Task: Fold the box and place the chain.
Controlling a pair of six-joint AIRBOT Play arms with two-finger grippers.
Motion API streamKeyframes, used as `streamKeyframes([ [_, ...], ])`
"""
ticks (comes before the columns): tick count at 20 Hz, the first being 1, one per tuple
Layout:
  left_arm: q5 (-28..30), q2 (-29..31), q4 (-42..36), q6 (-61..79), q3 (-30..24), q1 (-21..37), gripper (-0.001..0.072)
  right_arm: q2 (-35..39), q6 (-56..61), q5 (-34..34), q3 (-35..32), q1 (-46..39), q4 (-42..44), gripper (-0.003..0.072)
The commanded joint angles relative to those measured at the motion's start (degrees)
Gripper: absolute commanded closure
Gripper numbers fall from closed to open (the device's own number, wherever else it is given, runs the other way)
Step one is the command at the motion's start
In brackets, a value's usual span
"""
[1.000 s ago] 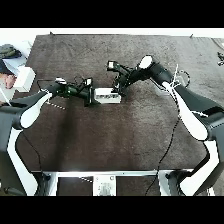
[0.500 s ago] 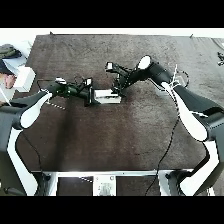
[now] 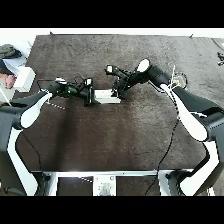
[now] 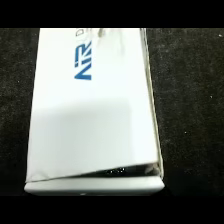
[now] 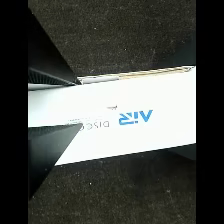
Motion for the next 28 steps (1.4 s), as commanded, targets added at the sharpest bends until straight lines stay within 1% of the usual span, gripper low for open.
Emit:
streamKeyframes([
  [1, -0.02, -0.02, 0.07, 0.09, -0.02, -0.04, 0.0423, -0.07, 0.13, 2.12, -0.44, 0.13, -0.68, 0.0418],
  [3, -0.02, -0.02, 0.07, 0.09, -0.02, -0.04, 0.0423, -0.04, 0.11, 1.68, -0.44, 0.13, -0.63, 0.0416],
  [4, -0.02, -0.02, 0.07, 0.09, -0.02, -0.04, 0.0424, -0.04, 0.09, 1.68, -0.44, 0.13, -0.57, 0.0402],
  [8, -0.04, -0.02, 0.07, 0.09, -0.02, -0.04, 0.0423, 0.70, 0.07, 1.40, -0.37, 0.11, 0.22, 0.0399],
  [14, -0.04, -0.02, 0.07, 0.09, -0.02, -0.04, 0.0424, 4.04, -1.60, -0.87, -0.39, -2.21, 8.50, 0.0401],
  [15, -0.02, -0.02, 0.07, 0.09, -0.02, -0.04, 0.0423, 3.93, -1.05, -0.87, -0.42, -2.78, 10.64, 0.0432],
  [16, -0.04, -0.02, 0.07, 0.09, -0.02, -0.04, 0.0423, 3.69, -0.09, -0.66, -0.46, -3.23, 12.20, 0.0610],
  [17, -0.02, -0.02, 0.07, 0.09, -0.02, -0.04, 0.0424, 3.28, 1.46, -0.33, -0.48, -3.78, 13.11, 0.0697],
  [18, -0.02, -0.02, 0.07, 0.09, -0.02, -0.04, 0.0423, 2.93, 2.54, 0.13, -1.20, -4.37, 14.32, 0.0697],
  [21, -0.04, -0.02, 0.07, 0.09, -0.02, -0.04, 0.0423, 2.95, 2.21, 0.09, -6.95, -6.23, 18.93, 0.0698],
  [22, -0.04, -0.02, 0.07, 0.09, -0.02, -0.04, 0.0423, 2.95, 1.77, -0.55, -8.81, -6.56, 20.00, 0.0698],
  [25, -0.02, -0.02, 0.07, 0.09, -0.02, -0.04, 0.0423, 2.93, 1.79, -6.91, -13.42, -6.64, 21.24, 0.0698],
  [28, -0.02, -0.02, 0.07, 0.09, -0.02, -0.04, 0.0423, 2.95, 1.36, -6.86, -15.82, -6.54, 21.00, 0.0697],
])
